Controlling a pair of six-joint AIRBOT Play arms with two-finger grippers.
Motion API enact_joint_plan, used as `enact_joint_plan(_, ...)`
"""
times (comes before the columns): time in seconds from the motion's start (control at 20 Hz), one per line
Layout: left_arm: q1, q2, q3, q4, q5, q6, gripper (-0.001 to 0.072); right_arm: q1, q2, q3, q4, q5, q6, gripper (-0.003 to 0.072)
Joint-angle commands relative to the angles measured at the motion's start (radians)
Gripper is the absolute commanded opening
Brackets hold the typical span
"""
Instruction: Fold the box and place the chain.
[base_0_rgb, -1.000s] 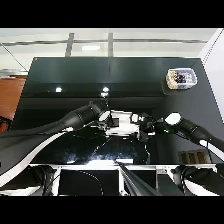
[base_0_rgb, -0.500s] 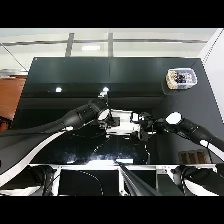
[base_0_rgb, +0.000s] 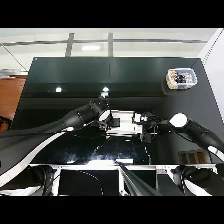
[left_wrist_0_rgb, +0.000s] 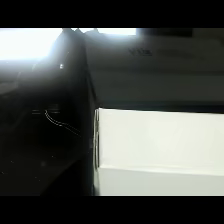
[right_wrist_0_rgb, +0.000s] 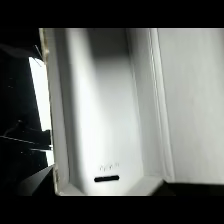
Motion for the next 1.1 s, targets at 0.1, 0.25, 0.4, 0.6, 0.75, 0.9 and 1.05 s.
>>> enact_joint_plan(0.1,0.0,-0.001,0.001,0.04,-0.019,0.003,0.0027,-0.003,0.115,0.0,-0.141,0.047,0.06,0.0709)
enact_joint_plan(0.25,0.0,-0.001,0.001,0.045,-0.017,0.019,0.0027,-0.001,0.105,0.0,-0.155,0.032,0.04,0.0708)
enact_joint_plan(0.4,0.0,-0.001,0.001,0.052,-0.018,0.022,0.0027,0.002,0.06,0.0,-0.154,0.0,-0.01,0.0707)
enact_joint_plan(0.6,0.0,-0.001,0.001,0.051,-0.017,0.023,0.0027,0.005,0.005,0.0,-0.006,-0.034,-0.115,0.051)
enact_joint_plan(0.75,0.0,-0.001,0.001,0.051,-0.018,0.026,0.0027,0.005,-0.002,0.0,0.0,-0.032,-0.113,0.0359)
enact_joint_plan(0.9,0.0,-0.001,0.001,0.051,-0.018,0.026,0.0027,0.006,-0.002,0.0,0.047,-0.029,-0.086,0.0221)
enact_joint_plan(1.05,0.0,-0.001,0.001,0.051,-0.017,0.026,0.0027,0.006,-0.005,0.0,0.152,-0.031,-0.086,0.0221)
